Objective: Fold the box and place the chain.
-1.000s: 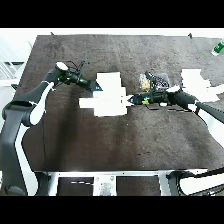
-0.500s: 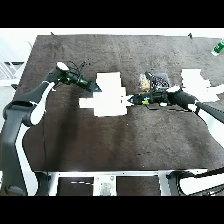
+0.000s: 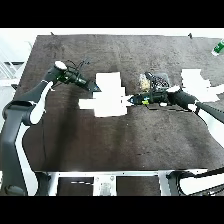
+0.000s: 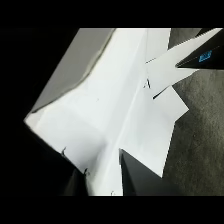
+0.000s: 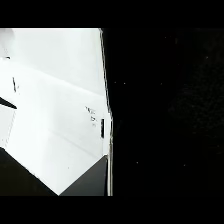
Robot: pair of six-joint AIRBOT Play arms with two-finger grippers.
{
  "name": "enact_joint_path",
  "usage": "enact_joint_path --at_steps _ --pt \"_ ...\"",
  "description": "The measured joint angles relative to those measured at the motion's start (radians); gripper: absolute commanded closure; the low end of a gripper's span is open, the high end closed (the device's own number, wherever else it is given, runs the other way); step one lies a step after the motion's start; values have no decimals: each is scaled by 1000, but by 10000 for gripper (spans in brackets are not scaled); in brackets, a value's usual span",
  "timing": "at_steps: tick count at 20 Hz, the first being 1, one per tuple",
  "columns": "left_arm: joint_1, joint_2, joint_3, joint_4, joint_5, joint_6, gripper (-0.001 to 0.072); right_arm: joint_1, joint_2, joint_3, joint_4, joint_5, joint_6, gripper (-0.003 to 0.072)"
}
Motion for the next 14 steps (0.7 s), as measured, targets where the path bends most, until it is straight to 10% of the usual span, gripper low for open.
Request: enact_joint_path --at_steps 4,7,14 --pt "0 -2 0 -3 -16 14 689 0 0 0 0 0 0 674" --pt "1 -2 0 -7 -40 58 695 0 0 1 3 -1 0 368" --pt "0 28 -1 -28 -100 364 701 -83 21 5 103 2 0 353"
